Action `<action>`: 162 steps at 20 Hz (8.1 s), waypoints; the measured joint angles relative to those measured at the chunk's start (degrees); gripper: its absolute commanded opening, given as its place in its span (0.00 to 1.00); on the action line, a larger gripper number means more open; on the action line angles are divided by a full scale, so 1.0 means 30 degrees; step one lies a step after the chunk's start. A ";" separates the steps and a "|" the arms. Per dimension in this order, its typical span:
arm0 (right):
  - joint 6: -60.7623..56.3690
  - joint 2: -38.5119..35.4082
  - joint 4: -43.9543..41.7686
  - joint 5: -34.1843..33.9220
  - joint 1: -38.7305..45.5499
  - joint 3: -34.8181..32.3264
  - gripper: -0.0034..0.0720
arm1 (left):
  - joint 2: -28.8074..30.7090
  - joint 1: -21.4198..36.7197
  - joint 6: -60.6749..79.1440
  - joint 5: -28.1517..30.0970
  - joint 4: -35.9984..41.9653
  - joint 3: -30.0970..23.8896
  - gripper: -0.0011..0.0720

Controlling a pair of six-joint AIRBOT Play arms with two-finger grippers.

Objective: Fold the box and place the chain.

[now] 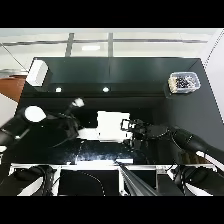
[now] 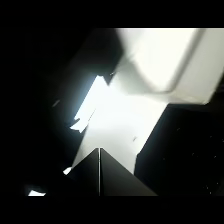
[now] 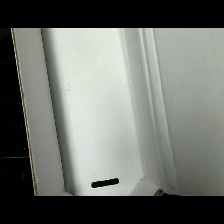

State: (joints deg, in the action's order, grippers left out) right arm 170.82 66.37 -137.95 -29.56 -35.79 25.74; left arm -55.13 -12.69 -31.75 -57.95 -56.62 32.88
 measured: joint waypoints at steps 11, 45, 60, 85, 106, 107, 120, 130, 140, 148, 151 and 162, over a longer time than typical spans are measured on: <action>0.0000 0.0000 0.0000 0.0000 0.0000 0.0000 0.51 | -0.1858 0.6368 -1.1438 -0.1508 0.1756 -0.2288 0.05; 0.0000 0.0000 0.0007 -0.0015 0.0000 0.0000 0.52 | -0.4561 0.0022 -1.1052 -0.0860 0.7876 -0.0663 0.98; -0.0007 0.0000 0.0000 -0.0015 0.0000 0.0000 0.51 | -0.3869 -0.4430 -1.6218 0.3009 0.4736 0.0000 0.95; -0.0852 0.0000 0.0015 -0.0146 0.0000 -0.0022 0.51 | -0.7446 -1.2152 -3.3835 0.1231 -0.9974 0.5646 0.64; -0.0874 0.0000 0.0058 -0.0153 0.0000 -0.0015 0.51 | -0.7868 -1.1963 -3.3674 0.0605 -0.9887 0.6317 0.64; -0.0874 0.0000 0.0066 -0.0153 0.0000 -0.0022 0.51 | -0.7868 -1.1963 -3.3667 0.0590 -0.9887 0.6317 0.64; -0.0867 0.0000 0.0066 -0.0160 0.0000 -0.0015 0.51 | -0.7912 -1.2094 -3.3762 -0.0262 -0.9879 0.6331 0.06; -0.0874 0.0000 0.0058 -0.0160 0.0000 -0.0022 0.51 | -0.7956 -1.2050 -3.3900 -0.0379 -0.9938 0.6331 0.72; -0.0911 0.0000 0.0044 -0.0153 0.0000 -0.0015 0.52 | -0.7963 -1.1883 -3.3674 -0.0044 -1.0040 0.6331 0.05; -0.1107 -0.1326 0.1071 -0.0612 0.0000 0.0073 0.97 | -0.7774 -1.1679 -3.3405 -0.0430 -0.9959 0.6331 0.05; -0.1370 -0.2455 0.2310 -0.1341 0.0000 0.0321 0.97 | -0.7526 -1.1730 -3.3405 -0.0736 -0.9959 0.6295 0.05; -0.1129 -0.3009 0.2579 -0.1814 0.0000 0.0488 0.66 | -0.7766 -1.1817 -3.3441 -0.1049 -1.0812 0.6295 0.05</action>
State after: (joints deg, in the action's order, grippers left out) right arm 167.44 57.34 -130.21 -35.00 -35.79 27.20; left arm -78.43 -48.14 -132.07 -61.10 -89.06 51.77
